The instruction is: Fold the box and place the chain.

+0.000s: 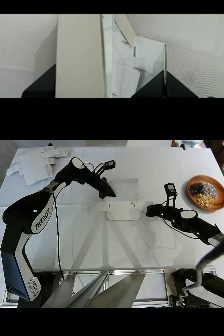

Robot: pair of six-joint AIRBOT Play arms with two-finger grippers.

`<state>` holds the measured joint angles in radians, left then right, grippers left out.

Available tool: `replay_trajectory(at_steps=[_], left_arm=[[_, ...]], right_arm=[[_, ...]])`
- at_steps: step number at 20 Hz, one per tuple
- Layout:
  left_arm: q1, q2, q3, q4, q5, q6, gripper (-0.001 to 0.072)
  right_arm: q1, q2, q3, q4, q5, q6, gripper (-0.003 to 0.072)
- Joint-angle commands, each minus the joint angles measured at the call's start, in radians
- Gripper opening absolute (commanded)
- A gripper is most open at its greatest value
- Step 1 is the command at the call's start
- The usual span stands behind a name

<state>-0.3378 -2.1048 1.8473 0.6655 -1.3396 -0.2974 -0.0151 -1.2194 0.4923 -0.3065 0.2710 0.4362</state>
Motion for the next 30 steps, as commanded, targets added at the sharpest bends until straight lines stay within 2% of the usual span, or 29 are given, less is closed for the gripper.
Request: replay_trajectory(at_steps=[1,15,16,17,18,20,22,25,28,30], left_arm=[[-0.001,0.0,0.001,0.0,-0.004,0.006,0.0015],[-0.001,0.0,0.001,0.001,0.005,0.006,0.0013],[-0.001,0.0,0.001,0.001,0.005,0.005,0.0012],[-0.001,0.0,0.001,0.001,0.005,0.002,0.0012],[-0.001,0.0,0.001,0.001,0.003,-0.003,0.0012],[-0.001,0.002,0.001,0.001,0.003,-0.068,0.0011],[0.0,0.005,0.001,0.002,-0.002,-0.109,0.001],[0.009,0.035,0.001,0.007,-0.019,-0.107,0.0008],[0.022,0.113,0.001,0.011,-0.023,-0.131,0.0005],[0.033,0.177,0.0,0.072,-0.034,-0.144,0.0003]], right_arm=[[0.001,0.0,0.0,0.0,0.001,0.0,0.0009],[0.001,0.0,0.0,0.0,0.002,0.001,0.0017],[0.001,0.0,0.0,0.0,0.003,0.0,0.0083],[0.001,0.0,0.0,-0.001,0.003,0.0,0.0205],[0.001,0.003,0.0,-0.002,0.006,0.0,0.0295],[0.0,0.021,0.0,-0.016,0.026,0.0,0.03],[0.0,0.073,0.001,-0.048,0.04,0.0,0.03],[0.0,0.218,0.001,-0.14,0.023,0.005,0.0299],[-0.011,0.393,0.001,-0.183,-0.055,0.012,0.0298],[-0.056,0.505,0.001,-0.184,-0.086,0.045,0.0298]])
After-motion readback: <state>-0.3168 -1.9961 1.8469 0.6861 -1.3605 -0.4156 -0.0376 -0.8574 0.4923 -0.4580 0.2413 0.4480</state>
